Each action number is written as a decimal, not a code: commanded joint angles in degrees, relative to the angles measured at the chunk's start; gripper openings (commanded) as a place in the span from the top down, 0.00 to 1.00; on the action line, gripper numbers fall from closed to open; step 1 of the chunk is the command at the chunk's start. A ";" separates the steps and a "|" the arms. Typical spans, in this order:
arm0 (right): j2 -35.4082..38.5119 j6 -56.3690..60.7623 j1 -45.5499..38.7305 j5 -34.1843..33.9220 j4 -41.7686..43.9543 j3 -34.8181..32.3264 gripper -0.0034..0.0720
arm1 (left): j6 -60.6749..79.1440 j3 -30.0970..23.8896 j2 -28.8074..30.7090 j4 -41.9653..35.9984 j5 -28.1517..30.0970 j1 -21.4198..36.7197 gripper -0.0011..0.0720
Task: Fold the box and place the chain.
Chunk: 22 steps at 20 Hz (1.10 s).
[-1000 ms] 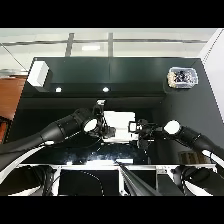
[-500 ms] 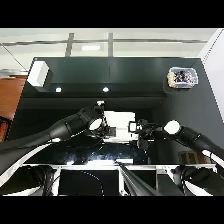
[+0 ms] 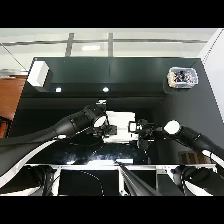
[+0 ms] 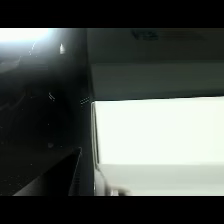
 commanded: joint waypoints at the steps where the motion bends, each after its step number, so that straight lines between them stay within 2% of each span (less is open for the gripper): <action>1: 0.00 0.00 0.00 0.00 0.02 0.02 0.24 | -0.87 0.15 -0.57 0.26 -0.20 -0.02 0.62; 4: 0.00 0.02 0.00 0.00 0.02 0.02 0.24 | -0.90 0.17 -1.03 -0.02 -0.17 -0.04 0.62; 5: 0.00 0.00 0.00 0.00 0.02 0.02 0.24 | -0.90 0.26 -1.03 0.11 -0.28 -0.28 0.63; 6: 0.00 0.00 0.00 0.00 0.02 0.02 0.24 | -0.87 0.37 -1.03 0.11 -0.28 -0.46 0.69; 9: 0.00 0.02 0.00 0.00 0.02 0.02 0.24 | -0.90 1.42 -1.22 0.90 -0.17 -0.85 0.69; 14: 0.00 0.02 0.00 0.00 0.02 0.02 0.24 | -0.92 2.03 -1.75 1.60 -0.17 -1.03 0.79; 16: 0.00 0.02 0.00 0.00 0.02 0.02 0.24 | -0.92 2.03 -1.84 1.60 -0.17 -1.29 0.94; 19: 0.00 0.02 0.00 0.00 0.02 0.02 0.24 | -0.92 2.03 -1.84 1.62 -0.20 -1.44 0.94; 20: 0.00 0.02 0.00 0.00 0.02 0.02 0.24 | -0.92 2.05 -1.84 1.60 -0.20 -1.44 0.94; 21: 0.00 0.02 0.00 0.00 0.02 0.02 0.24 | -0.92 2.05 -1.84 1.62 -0.20 -1.42 0.82; 22: 0.00 0.02 0.00 0.00 0.02 0.02 0.24 | -0.92 2.05 -1.84 1.60 -0.22 -1.42 0.59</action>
